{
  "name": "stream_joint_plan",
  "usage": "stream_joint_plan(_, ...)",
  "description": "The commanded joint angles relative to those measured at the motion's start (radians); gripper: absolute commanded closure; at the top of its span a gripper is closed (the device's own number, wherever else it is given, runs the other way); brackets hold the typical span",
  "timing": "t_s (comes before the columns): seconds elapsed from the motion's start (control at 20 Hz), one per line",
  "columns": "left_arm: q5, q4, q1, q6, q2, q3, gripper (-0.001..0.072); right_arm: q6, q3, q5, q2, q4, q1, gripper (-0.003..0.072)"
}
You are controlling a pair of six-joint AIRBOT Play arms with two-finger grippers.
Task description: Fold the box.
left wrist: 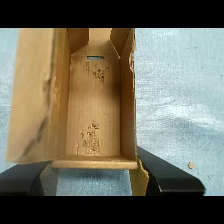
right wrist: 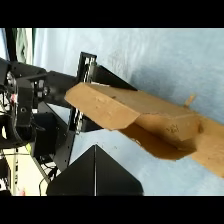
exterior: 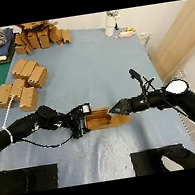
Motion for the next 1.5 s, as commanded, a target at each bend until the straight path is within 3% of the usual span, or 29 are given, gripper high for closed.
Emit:
stream_joint_plan(0.0,0.000,0.000,-0.001,0.000,-0.001,0.001,0.0230,0.012,0.001,-0.090,-0.026,0.016,0.011,0.0682)
stream_joint_plan(0.2,0.000,0.000,-0.001,0.000,-0.001,0.001,0.0230,-0.043,0.002,-0.102,-0.208,0.055,0.011,0.0682)
stream_joint_plan(0.4,0.000,0.000,-0.001,0.000,-0.001,0.001,0.0230,-0.158,0.002,-0.103,-0.345,0.200,0.019,0.0682)
stream_joint_plan(0.8,0.000,0.000,-0.001,0.000,-0.001,0.001,0.0230,-0.189,0.072,-0.240,-0.394,0.204,0.020,0.0682)
stream_joint_plan(1.45,0.000,0.000,-0.001,0.000,-0.001,0.001,0.0230,-0.237,0.072,-0.296,-0.547,0.155,0.098,0.0682)
